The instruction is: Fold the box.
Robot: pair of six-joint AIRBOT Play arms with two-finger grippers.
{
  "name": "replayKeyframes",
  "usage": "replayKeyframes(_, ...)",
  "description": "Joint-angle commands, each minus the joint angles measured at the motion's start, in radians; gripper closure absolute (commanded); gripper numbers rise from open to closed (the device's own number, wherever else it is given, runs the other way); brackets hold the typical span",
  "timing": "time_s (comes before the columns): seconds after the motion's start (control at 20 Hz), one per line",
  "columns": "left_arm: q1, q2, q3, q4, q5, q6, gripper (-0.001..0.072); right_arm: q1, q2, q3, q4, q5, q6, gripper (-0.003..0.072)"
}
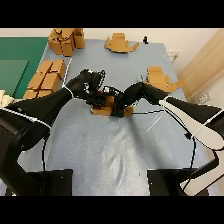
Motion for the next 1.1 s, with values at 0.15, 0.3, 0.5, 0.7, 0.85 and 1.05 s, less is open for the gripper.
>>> replayKeyframes(0.15,-0.001,0.0,0.0,-0.024,-0.006,-0.045,0.0244,0.001,0.0,0.001,0.005,0.004,0.004,0.0167)
replayKeyframes(0.3,-0.001,0.0,0.0,-0.025,-0.025,-0.042,0.0691,0.001,0.0,0.001,0.005,0.003,0.004,0.0168)
replayKeyframes(0.5,-0.001,0.0,0.011,-0.069,-0.031,-0.017,0.069,0.001,0.0,0.001,0.005,0.003,0.004,0.0167)
replayKeyframes(0.7,0.0,0.002,0.052,-0.076,-0.05,0.001,0.0345,0.0,0.0,0.001,0.005,0.003,0.004,0.0167)
replayKeyframes(0.85,0.0,0.002,0.077,-0.073,-0.098,0.001,0.0316,0.0,0.0,0.001,0.005,0.003,0.005,0.0167)
replayKeyframes(1.05,0.0,0.002,0.077,-0.067,-0.101,0.012,0.0315,0.0,0.0,0.001,0.005,0.003,0.004,0.0167)
